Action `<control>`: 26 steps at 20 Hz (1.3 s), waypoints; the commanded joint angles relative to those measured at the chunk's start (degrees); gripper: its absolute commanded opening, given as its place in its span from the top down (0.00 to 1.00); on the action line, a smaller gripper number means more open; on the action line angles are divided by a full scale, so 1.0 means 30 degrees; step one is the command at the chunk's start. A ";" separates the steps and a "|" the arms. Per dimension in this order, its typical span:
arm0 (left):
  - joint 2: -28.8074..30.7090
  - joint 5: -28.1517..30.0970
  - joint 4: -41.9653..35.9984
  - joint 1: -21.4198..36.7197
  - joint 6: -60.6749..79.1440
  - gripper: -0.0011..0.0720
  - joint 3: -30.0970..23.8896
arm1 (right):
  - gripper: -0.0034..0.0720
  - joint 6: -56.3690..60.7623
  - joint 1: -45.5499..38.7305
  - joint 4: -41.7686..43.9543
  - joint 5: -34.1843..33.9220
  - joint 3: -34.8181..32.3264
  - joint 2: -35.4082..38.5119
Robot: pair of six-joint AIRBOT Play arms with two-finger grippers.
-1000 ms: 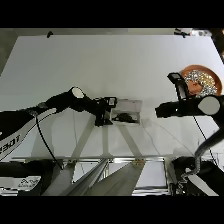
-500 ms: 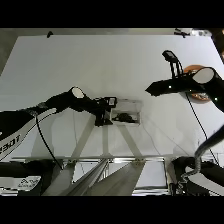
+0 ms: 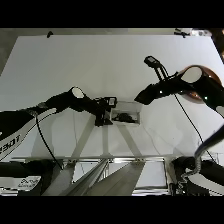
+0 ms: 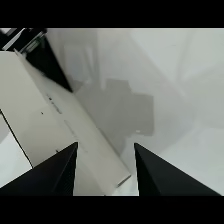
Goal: Fold the box and place the chain.
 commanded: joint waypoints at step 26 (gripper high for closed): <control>0.0015 0.0000 0.0000 0.0022 0.0007 0.49 0.0007 | 0.34 -0.2288 0.6040 -0.2958 -0.0750 0.0423 0.2776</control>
